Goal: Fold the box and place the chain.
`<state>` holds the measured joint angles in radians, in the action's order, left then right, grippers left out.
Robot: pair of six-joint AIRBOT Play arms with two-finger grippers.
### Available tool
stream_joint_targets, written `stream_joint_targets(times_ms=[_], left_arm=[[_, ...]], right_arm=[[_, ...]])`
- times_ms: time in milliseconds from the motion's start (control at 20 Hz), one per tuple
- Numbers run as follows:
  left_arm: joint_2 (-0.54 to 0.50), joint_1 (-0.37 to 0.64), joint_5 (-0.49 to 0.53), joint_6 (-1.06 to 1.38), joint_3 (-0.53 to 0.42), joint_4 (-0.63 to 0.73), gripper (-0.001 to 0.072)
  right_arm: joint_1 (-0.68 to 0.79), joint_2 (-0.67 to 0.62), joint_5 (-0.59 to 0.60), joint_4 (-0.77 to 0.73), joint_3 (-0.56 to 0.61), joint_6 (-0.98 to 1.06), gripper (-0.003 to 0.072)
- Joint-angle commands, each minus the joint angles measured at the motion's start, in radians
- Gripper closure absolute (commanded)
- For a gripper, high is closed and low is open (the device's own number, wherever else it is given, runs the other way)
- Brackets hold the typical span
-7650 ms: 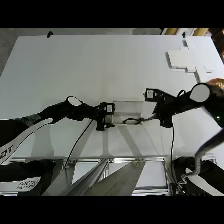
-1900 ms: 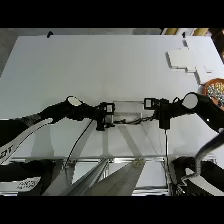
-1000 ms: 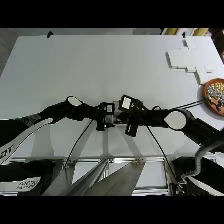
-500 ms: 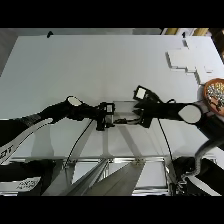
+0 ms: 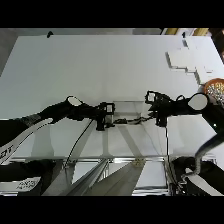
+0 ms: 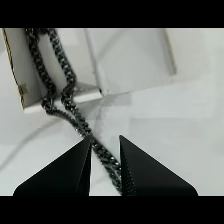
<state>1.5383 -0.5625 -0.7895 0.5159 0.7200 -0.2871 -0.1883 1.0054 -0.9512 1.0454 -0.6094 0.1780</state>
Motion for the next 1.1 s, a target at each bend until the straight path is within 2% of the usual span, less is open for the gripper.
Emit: stream_joint_targets(times_ms=[0, 250, 350, 500, 750, 850, 1000, 1050], left_arm=[[0.0, 0.0, 0.0, 0.0, 0.0, 0.0, 0.07], [0.0, 0.0, 0.0, 0.0, 0.0, 0.0, 0.07], [0.0, 0.0, 0.0, 0.0, 0.0, 0.0, 0.07], [0.0, 0.0, 0.0, 0.0, 0.0, 0.0, 0.07], [0.0, 0.0, 0.0, 0.0, 0.0, 0.0, 0.07], [0.0, 0.0, 0.0, 0.0, 0.0, 0.0, 0.07], [0.0, 0.0, 0.0, 0.0, 0.0, 0.0, 0.07], [0.0, 0.0, 0.0, 0.0, 0.0, 0.0, 0.07]], right_arm=[[0.012, 0.074, -0.011, 0.004, 0.013, -0.05, 0.0487], [0.012, 0.094, 0.047, -0.013, 0.058, -0.212, 0.0487], [0.012, 0.094, 0.08, -0.063, 0.06, -0.253, 0.0487], [0.011, 0.094, 0.072, -0.157, 0.061, -0.315, 0.0488], [0.011, 0.094, 0.056, -0.166, 0.09, -0.32, 0.049], [0.012, 0.094, 0.093, -0.169, 0.127, -0.377, 0.0494], [0.012, 0.094, 0.13, -0.171, 0.135, -0.388, 0.0672], [0.012, 0.094, 0.134, -0.17, 0.135, -0.388, 0.0672]])
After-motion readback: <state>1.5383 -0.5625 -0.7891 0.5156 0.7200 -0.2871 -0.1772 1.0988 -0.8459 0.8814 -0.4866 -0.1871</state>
